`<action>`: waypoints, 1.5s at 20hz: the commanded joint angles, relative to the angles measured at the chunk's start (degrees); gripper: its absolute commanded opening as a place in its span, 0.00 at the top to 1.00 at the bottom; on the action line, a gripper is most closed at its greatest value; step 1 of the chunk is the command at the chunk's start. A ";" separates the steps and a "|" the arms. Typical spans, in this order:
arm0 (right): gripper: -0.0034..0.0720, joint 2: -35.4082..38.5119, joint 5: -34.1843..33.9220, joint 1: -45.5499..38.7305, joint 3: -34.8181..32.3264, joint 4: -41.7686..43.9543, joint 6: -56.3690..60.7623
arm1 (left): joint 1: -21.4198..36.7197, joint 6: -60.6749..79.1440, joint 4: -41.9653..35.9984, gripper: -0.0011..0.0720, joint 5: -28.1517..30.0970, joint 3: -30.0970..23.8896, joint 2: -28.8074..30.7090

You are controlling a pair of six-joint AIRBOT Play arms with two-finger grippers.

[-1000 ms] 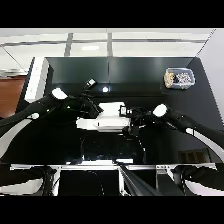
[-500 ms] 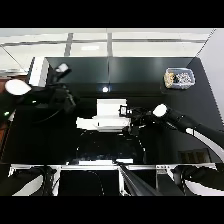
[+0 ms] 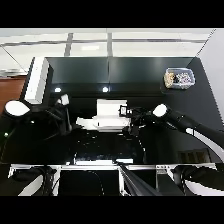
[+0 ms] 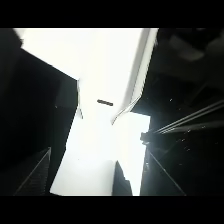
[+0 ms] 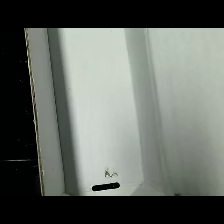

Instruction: Fold the box and place the chain.

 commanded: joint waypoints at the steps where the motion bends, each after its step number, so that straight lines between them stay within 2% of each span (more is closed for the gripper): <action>1: 0.70 -0.02 0.02 -0.04 -0.02 0.02 0.00 | -6.03 11.04 1.33 0.00 12.83 -2.27 -2.25; 3: 0.70 -0.02 0.02 -0.04 -0.02 0.02 0.00 | -9.05 12.68 1.40 0.00 17.42 -2.01 -4.83; 9: 0.70 -0.02 0.02 -0.02 -0.02 0.02 0.00 | -9.18 12.66 -0.57 0.01 12.24 0.37 -13.11; 12: 0.70 -0.02 0.02 -0.04 -0.02 0.02 0.00 | -9.92 12.66 -1.53 0.07 11.30 0.42 -14.38; 13: 0.70 -0.02 0.02 -0.04 -0.02 0.02 0.00 | -9.92 12.68 -2.91 0.15 11.39 0.42 -14.51; 17: 0.70 -0.02 0.02 -0.04 -0.02 0.02 0.00 | -9.97 12.68 -6.84 0.16 13.73 0.42 -14.64; 19: 0.70 -0.02 0.02 -0.04 -0.02 0.02 0.00 | -9.97 12.68 -6.84 0.32 13.31 0.42 -14.69; 20: 0.70 -0.02 0.02 -0.04 -0.02 0.02 0.00 | -9.99 12.70 -6.86 0.32 12.68 0.42 -14.69; 21: 0.70 -0.02 0.02 -0.02 -0.02 0.02 0.00 | -9.99 12.68 -6.86 0.37 12.37 0.42 -14.69; 22: 0.70 -0.02 0.02 -0.04 -0.02 0.02 0.00 | -9.99 12.68 -6.88 0.51 12.28 0.42 -14.69; 26: 0.70 -0.02 0.02 -0.04 -0.02 0.02 0.00 | -10.60 13.40 -12.46 0.53 12.48 0.42 -15.04; 28: 0.70 -0.02 0.02 -0.02 -0.02 0.02 0.00 | -11.37 13.94 -12.85 0.53 12.81 0.42 -15.45; 29: 0.70 -0.02 0.02 -0.04 -0.02 0.02 0.00 | -11.61 13.94 -12.92 0.63 13.11 0.42 -15.58; 30: 0.70 -0.02 0.02 -0.02 -0.02 0.02 0.00 | -11.65 13.94 -13.55 0.69 13.11 0.42 -15.72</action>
